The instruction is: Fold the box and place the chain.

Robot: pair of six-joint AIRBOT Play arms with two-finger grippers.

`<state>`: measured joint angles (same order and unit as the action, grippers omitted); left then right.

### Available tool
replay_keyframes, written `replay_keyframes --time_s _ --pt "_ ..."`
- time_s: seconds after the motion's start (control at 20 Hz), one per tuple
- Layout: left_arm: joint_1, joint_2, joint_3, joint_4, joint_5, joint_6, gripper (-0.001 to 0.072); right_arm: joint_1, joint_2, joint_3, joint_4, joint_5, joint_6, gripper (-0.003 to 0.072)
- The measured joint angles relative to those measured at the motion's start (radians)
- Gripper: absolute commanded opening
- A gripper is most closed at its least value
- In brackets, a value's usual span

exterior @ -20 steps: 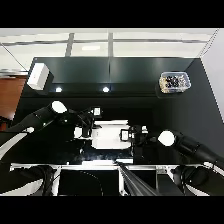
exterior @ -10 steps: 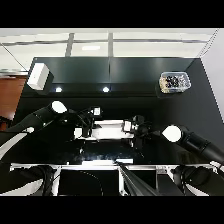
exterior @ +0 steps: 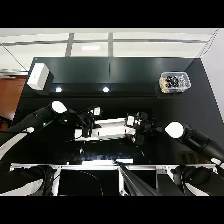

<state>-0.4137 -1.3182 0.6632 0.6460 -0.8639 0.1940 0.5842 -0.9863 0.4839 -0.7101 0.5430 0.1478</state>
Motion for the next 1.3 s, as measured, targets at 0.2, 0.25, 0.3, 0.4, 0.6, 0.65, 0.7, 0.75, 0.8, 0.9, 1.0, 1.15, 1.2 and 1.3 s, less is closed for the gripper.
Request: replay_keyframes --time_s 0.2,0.25,0.3,0.4,0.6,0.65,0.7,0.75,0.8,0.9,1.0,1.15,1.2,1.3 --pt "0.000 0.000 0.000 0.000 -0.002 0.001 0.0029 -0.027 -0.019 0.001 0.078 0.022 -0.095 0.0713" --pt "0.000 0.000 0.000 0.000 -0.003 0.001 0.0029 -0.040 -0.029 0.001 0.115 0.028 -0.134 0.0713" --pt "0.000 0.000 0.000 0.000 -0.003 0.001 0.0029 -0.057 -0.043 0.001 0.162 0.043 -0.186 0.0713" --pt "0.000 0.000 0.000 0.000 -0.003 0.001 0.0029 -0.086 -0.077 0.001 0.259 0.090 -0.305 0.0713" --pt "0.000 0.000 0.000 0.002 -0.008 0.002 0.0029 -0.108 -0.146 0.001 0.346 0.173 -0.453 0.0713" --pt "0.000 0.000 0.000 0.002 -0.008 0.002 0.0029 -0.111 -0.160 0.001 0.346 0.183 -0.470 0.0712" --pt "0.000 0.000 0.000 0.002 -0.008 0.002 0.0030 -0.113 -0.172 0.002 0.345 0.190 -0.481 0.0712" --pt "0.000 0.000 0.000 0.002 -0.008 0.002 0.0030 -0.114 -0.183 0.002 0.343 0.195 -0.485 0.0668" --pt "0.000 0.000 0.000 0.002 -0.008 0.002 0.0029 -0.114 -0.193 0.002 0.338 0.197 -0.487 0.0664" --pt "0.000 0.000 0.000 0.002 -0.008 0.002 0.0029 -0.114 -0.205 0.002 0.337 0.196 -0.484 0.0664" --pt "0.000 0.000 0.000 0.002 -0.007 0.002 0.0029 -0.109 -0.213 0.004 0.325 0.185 -0.465 0.0664" --pt "0.000 0.000 0.000 0.001 -0.006 0.001 0.0030 -0.093 -0.230 0.017 0.274 0.174 -0.416 0.0664" --pt "0.000 0.000 0.000 0.001 -0.006 0.001 0.0030 -0.088 -0.236 0.022 0.259 0.171 -0.399 0.0664" --pt "0.000 0.000 0.000 0.001 -0.005 0.001 0.0030 -0.083 -0.244 0.029 0.235 0.167 -0.370 0.0664"
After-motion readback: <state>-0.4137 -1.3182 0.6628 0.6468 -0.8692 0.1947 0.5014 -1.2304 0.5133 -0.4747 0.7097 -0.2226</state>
